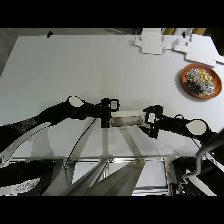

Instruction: Fold the box and place the chain.

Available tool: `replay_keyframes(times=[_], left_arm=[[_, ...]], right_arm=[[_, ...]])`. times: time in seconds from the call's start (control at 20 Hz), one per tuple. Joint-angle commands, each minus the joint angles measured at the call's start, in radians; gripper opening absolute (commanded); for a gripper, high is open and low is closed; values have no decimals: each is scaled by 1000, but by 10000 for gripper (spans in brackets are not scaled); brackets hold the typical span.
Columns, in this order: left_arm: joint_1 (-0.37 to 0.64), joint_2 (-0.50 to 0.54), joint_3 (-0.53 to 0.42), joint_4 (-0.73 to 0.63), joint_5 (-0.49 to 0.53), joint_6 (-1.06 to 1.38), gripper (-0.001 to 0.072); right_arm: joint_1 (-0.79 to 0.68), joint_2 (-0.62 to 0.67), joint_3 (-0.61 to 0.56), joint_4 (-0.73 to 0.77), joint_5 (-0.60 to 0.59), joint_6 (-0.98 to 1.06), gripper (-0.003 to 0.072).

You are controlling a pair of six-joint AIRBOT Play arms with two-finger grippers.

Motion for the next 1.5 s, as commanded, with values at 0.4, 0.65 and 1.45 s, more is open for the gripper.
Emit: replay_keyframes(times=[0.4,0.65,1.45], left_arm=[[0,0,1,0,0,0,9],[0,0,1,0,0,0,9],[0,0,1,0,0,0,9]], right_arm=[[-98,-108,39,3,62,-79,680],[-110,-192,39,93,184,-283,680],[-197,-431,148,124,269,-404,678]])
